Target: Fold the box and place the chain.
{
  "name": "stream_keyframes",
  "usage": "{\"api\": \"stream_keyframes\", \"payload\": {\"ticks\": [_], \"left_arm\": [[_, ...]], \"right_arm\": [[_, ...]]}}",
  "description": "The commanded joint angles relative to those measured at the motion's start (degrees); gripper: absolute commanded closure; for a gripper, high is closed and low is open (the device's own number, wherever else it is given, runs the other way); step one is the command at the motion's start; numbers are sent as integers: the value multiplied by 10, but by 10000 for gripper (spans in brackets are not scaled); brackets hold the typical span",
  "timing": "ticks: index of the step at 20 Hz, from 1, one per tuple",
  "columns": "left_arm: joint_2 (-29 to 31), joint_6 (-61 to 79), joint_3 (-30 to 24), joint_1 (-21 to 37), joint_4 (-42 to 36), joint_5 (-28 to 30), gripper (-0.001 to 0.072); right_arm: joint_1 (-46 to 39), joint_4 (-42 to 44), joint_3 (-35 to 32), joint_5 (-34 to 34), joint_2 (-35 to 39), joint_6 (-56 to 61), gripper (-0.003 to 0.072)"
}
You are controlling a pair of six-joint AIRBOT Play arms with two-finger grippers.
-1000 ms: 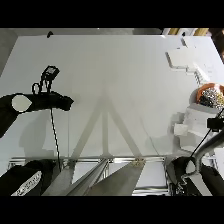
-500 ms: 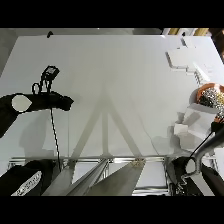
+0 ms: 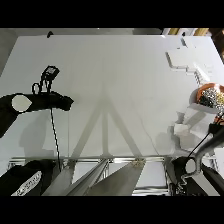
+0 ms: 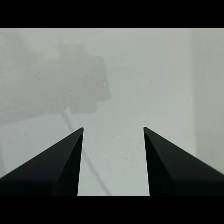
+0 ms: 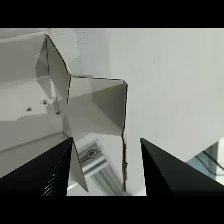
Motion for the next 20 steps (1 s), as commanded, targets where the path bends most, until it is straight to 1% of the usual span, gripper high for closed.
{"api": "stream_keyframes", "payload": {"ticks": [1, 2, 5, 6, 7, 8, 9, 11, 13, 17, 19, 20], "left_arm": [[0, 0, 0, 0, 0, 0, 293], [0, 0, 0, 0, 0, 0, 293], [0, 0, 0, 0, 0, 0, 293], [0, 0, 0, 0, 0, 0, 293], [0, 0, 0, 0, 0, 0, 293], [0, 0, 0, 0, 0, 0, 293], [0, 0, 0, 0, 0, 0, 293], [0, 0, 0, 0, 0, 0, 293], [0, 0, 0, 0, 0, 0, 293], [0, 0, 0, 0, 0, 0, 293], [0, 0, 0, 0, 0, 0, 293], [0, 0, 0, 0, 0, 0, 293]], "right_arm": [[-10, -1, 0, 13, -35, 0, 236], [-18, -2, 0, 12, -43, 0, 290], [-30, -1, 0, 11, -47, 0, 506], [-26, 2, 0, 14, -45, 0, 551], [-18, 2, 0, 17, -39, -1, 621], [-9, 2, 0, 19, -30, -3, 654], [5, 4, 0, 21, -17, -10, 670], [37, 15, 0, 24, 18, -19, 670], [73, 58, 0, 30, 63, -34, 670], [157, 218, -9, 33, 151, -89, 671], [203, 307, -27, 19, 184, -111, 671], [229, 338, -40, 8, 198, -121, 670]]}}
